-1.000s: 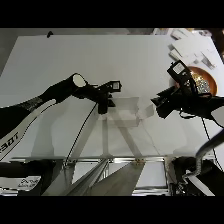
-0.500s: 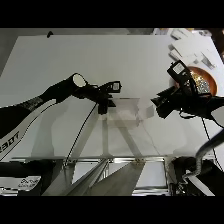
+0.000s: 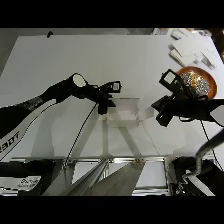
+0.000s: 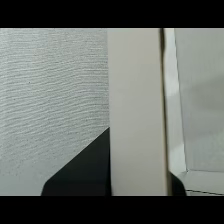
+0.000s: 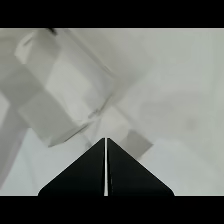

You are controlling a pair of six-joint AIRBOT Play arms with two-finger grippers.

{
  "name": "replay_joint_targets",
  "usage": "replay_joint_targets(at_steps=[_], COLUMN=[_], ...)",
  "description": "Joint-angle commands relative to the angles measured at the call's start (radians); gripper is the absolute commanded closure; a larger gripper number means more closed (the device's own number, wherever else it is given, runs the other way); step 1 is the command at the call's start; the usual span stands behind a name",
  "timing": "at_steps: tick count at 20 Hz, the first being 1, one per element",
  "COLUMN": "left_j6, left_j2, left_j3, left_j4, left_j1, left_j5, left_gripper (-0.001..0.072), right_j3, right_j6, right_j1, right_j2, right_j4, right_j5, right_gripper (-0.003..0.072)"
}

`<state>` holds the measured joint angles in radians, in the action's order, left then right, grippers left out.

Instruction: Fold the box and place the chain.

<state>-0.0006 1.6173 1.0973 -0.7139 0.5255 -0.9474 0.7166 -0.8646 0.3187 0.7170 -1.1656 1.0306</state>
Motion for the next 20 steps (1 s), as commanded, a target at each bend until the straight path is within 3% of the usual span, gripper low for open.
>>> replay_joint_targets(at_steps=[1, 4, 7, 8, 9, 10, 12, 13, 17, 20], left_j6=[0.0, 0.0, 0.0, 0.0, 0.0, 0.0, 0.0, 0.0, 0.0, 0.0], left_j2=[0.001, 0.001, 0.001, 0.001, 0.001, 0.001, 0.001, 0.001, 0.001, 0.001], left_j3=[0.0, 0.0, 0.0, 0.0, 0.0, 0.0, 0.0, 0.0, 0.0, 0.0], left_j4=[-0.001, -0.001, -0.001, -0.001, -0.001, -0.001, -0.001, -0.001, -0.001, -0.001], left_j1=[0.0, 0.0, 0.0, 0.0, 0.0, 0.0, 0.0, 0.0, 0.0, 0.0], left_j5=[0.001, 0.001, 0.0, 0.0, 0.0, 0.0, 0.0, 0.0, 0.0, 0.0], left_gripper=[0.07, 0.07, 0.07, 0.07, 0.07, 0.07, 0.07, 0.07, 0.07, 0.07], right_j3=[-0.001, -0.003, -0.051, -0.081, -0.12, -0.157, -0.23, -0.265, -0.38, -0.42], right_j6=[0.169, 0.169, 0.232, 0.262, 0.291, 0.294, 0.295, 0.299, 0.377, 0.383], right_j1=[0.022, 0.088, 0.146, 0.172, 0.201, 0.225, 0.249, 0.249, 0.298, 0.362], right_j2=[0.029, 0.043, 0.042, 0.042, 0.042, 0.042, 0.042, 0.042, 0.046, 0.05], right_j4=[0.107, 0.101, 0.087, 0.069, 0.043, 0.01, -0.064, -0.085, -0.121, -0.121], right_j5=[0.12, 0.17, 0.097, 0.053, 0.001, -0.056, -0.189, -0.266, -0.504, -0.584], right_gripper=[0.0668, 0.0667, 0.0664, 0.0562, 0.0385, 0.0271, 0.0061, -0.0001, -0.0004, -0.0004])
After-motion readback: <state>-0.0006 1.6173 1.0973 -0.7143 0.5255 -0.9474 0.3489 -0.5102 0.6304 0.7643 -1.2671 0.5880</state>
